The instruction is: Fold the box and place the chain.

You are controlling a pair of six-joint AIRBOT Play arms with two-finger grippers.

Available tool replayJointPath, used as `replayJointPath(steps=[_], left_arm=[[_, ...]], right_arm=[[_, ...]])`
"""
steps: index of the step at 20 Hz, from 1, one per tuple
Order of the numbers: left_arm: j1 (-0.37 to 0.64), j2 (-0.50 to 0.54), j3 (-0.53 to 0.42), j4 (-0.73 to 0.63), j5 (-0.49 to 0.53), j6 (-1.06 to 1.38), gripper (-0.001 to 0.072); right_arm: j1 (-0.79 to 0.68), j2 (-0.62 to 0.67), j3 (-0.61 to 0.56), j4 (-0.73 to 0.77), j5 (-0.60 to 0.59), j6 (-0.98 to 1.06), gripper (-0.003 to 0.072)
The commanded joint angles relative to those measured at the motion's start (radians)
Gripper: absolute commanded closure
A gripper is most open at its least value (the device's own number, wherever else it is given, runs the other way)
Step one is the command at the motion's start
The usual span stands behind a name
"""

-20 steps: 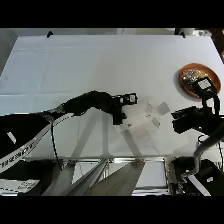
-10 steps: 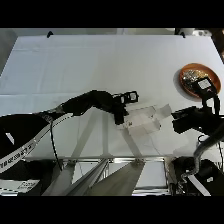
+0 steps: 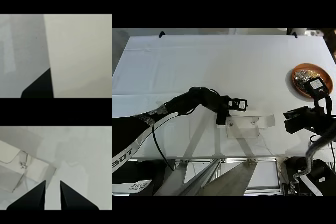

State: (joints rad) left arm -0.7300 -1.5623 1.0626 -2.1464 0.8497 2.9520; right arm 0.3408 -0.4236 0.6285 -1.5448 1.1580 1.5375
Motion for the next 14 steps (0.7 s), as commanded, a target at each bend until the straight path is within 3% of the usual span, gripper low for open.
replayJointPath(steps=[1, 6, 14], left_arm=[[0.009, 0.019, 0.001, 0.034, 0.021, 0.0, 0.0706], [0.007, -0.013, 0.001, 0.02, -0.033, 0.0, 0.0705], [0.007, -0.027, 0.001, -0.039, -0.038, 0.0, 0.0703]], right_arm=[[0.001, -0.001, 0.001, 0.0, 0.0, 0.0, 0.0492], [0.001, -0.001, 0.0, 0.0, 0.0, 0.0, 0.0492], [0.001, -0.001, 0.0, 0.0, 0.0, 0.0, 0.0492]])
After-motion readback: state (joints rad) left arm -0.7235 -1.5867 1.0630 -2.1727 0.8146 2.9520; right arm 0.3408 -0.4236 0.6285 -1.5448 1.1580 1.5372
